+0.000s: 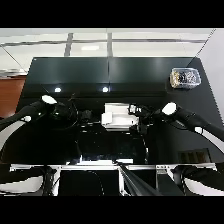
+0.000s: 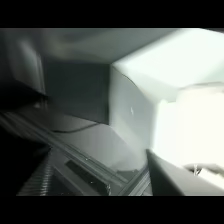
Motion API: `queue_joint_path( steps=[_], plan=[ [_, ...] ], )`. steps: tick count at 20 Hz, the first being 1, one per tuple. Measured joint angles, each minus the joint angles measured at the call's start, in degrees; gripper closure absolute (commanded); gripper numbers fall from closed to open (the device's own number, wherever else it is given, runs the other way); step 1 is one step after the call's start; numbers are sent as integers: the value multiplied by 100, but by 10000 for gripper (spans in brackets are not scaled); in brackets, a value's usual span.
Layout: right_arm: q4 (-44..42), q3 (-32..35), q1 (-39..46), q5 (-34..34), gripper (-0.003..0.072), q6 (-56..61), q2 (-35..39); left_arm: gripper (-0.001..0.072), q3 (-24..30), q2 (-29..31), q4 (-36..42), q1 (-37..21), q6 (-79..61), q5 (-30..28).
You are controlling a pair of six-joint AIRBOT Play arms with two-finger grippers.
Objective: Fold the box and place the chain.
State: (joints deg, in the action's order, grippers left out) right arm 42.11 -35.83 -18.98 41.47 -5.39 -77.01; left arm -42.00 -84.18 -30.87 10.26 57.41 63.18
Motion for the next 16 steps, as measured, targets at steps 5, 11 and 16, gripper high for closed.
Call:
queue_joint_path(
  steps=[5, 11, 16],
  plan=[
    [0, 2, 0, 0, 515, 0, 0, 27, -389, -7, -13, 76, -125, 225],
    [0, 2, 0, 0, 515, 0, 0, 210, -769, -90, 2, 509, 39, 299],
    [0, 2, 0, 0, 515, 0, 0, 210, -1143, -168, -372, 916, 721, 136]
  ],
)
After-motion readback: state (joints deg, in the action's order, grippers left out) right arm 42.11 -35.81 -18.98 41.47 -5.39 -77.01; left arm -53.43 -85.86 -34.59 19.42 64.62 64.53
